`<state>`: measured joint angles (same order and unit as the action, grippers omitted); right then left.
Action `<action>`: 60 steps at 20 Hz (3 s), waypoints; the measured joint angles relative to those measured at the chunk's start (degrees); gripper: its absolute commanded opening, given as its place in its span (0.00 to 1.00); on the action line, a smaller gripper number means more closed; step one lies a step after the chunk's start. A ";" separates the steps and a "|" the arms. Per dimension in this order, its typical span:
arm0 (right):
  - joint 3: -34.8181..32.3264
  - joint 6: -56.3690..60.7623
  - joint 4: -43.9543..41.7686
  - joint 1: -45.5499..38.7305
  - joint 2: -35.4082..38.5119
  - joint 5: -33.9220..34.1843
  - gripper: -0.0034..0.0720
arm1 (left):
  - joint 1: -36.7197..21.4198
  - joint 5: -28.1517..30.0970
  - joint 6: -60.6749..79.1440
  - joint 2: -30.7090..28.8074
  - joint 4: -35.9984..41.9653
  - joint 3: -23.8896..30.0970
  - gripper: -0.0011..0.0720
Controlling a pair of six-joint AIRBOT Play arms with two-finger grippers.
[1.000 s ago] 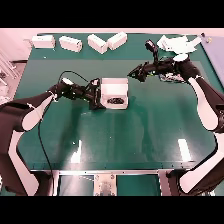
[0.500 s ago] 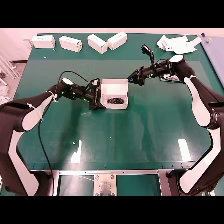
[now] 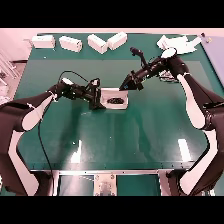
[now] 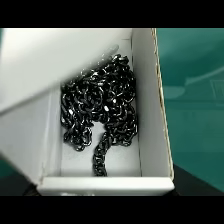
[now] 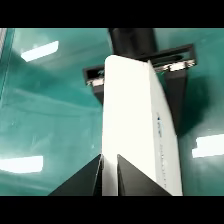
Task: Fold the box and place the chain.
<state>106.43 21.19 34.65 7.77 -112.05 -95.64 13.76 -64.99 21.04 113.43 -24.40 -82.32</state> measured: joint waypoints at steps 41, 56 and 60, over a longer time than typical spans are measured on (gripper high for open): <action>0.28 -1.81 13.79 7.45 -0.07 6.03 0.45 | -0.02 0.07 -0.04 0.00 0.04 0.00 0.87; 0.46 0.59 14.51 7.78 -0.02 4.31 0.63 | 0.07 -0.02 0.00 0.00 0.00 0.00 0.87; 0.46 0.94 14.51 7.78 0.00 5.46 0.60 | 0.07 0.00 0.00 0.00 0.02 0.00 0.87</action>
<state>106.89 22.13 49.17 15.55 -112.05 -90.17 13.82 -64.99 21.04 113.43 -24.38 -82.32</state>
